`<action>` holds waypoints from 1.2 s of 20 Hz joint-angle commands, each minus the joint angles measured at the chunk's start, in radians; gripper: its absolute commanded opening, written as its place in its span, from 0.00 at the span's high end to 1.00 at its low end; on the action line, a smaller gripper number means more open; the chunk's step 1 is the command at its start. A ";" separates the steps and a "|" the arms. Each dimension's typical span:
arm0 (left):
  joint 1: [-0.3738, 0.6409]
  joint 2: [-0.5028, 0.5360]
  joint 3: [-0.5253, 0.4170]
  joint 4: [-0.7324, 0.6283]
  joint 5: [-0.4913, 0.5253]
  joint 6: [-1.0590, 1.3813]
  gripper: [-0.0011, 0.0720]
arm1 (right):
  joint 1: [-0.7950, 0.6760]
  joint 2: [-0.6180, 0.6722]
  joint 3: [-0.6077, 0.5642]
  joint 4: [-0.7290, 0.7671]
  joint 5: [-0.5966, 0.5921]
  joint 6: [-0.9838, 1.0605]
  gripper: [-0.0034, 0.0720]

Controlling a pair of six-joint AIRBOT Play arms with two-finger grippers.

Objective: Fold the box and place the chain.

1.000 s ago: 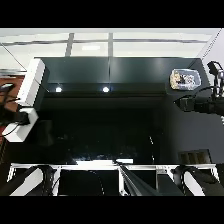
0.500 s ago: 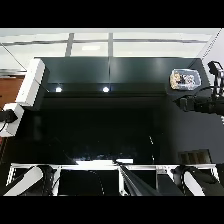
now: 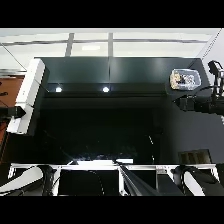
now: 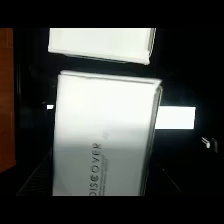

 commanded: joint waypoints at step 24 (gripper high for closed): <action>-0.866 0.549 -0.280 -0.171 0.396 -0.448 0.94 | 0.002 0.008 -0.106 0.159 -0.334 -0.315 0.93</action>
